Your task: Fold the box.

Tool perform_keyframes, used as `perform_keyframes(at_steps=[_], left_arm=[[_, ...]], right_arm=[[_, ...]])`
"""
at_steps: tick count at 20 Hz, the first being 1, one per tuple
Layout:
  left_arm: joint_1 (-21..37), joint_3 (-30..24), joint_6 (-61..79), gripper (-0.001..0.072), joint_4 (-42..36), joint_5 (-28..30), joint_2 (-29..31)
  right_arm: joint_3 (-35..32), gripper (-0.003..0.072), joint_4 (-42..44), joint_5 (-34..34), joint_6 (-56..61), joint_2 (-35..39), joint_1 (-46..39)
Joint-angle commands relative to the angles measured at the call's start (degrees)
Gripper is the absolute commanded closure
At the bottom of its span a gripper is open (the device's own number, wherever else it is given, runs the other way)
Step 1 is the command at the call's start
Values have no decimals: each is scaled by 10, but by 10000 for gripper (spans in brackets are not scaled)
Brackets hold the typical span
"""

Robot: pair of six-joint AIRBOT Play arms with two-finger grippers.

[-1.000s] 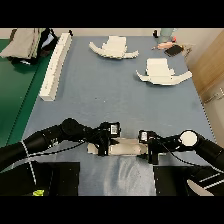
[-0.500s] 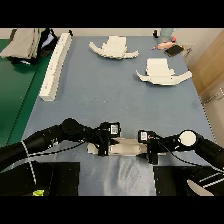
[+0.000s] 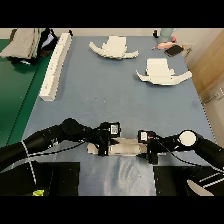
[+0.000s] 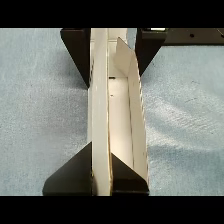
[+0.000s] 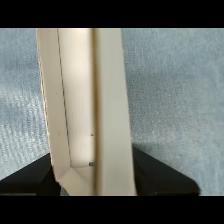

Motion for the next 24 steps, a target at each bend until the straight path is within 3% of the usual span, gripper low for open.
perform_keyframes(at_steps=[1,13,15,19,22,24], left_arm=[[0,0,0,692,0,0,0],[0,0,-2,682,0,-26,0],[1,0,-8,204,0,-22,0],[2,0,-88,219,66,-8,28],[25,1,-321,219,233,-47,75],[50,1,-515,221,353,-118,110]], right_arm=[[0,178,0,-1,0,0,0],[0,178,0,-1,0,-1,0],[0,177,0,-1,0,0,0],[0,177,0,-1,0,0,0],[0,177,0,-1,0,-1,0],[0,177,0,-1,0,-1,0]])
